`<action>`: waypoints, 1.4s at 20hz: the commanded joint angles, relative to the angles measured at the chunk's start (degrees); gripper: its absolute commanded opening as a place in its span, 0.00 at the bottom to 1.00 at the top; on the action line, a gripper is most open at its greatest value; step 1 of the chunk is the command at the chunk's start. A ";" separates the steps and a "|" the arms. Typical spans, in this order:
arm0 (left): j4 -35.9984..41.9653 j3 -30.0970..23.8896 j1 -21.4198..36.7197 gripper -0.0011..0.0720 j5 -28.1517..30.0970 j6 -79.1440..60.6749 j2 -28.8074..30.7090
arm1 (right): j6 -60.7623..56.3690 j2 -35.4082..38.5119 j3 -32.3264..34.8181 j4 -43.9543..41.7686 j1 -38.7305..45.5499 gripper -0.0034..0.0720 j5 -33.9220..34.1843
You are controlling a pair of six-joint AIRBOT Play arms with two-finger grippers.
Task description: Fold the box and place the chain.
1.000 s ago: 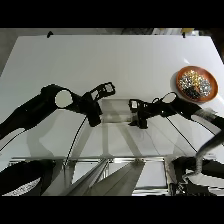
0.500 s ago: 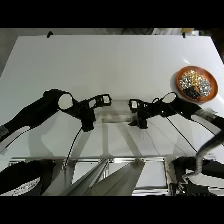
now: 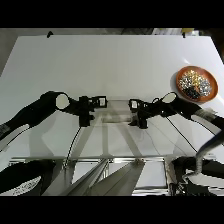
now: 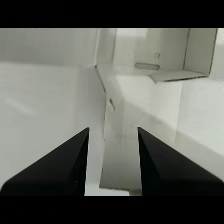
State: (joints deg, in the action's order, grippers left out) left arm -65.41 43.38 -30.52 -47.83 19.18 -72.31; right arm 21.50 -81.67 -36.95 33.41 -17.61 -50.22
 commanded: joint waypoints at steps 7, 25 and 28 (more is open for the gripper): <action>6.67 -0.09 -2.45 0.37 2.08 -9.14 -4.02 | 0.00 0.00 0.02 -0.02 -0.02 0.49 -0.02; 16.00 -0.09 -6.64 0.20 10.45 -9.07 -5.44 | 0.00 0.00 0.02 -0.02 -0.02 0.49 -0.02; 16.11 -0.09 -7.08 0.47 9.86 -8.70 -6.40 | 0.00 0.00 0.02 -0.02 0.00 0.49 -0.02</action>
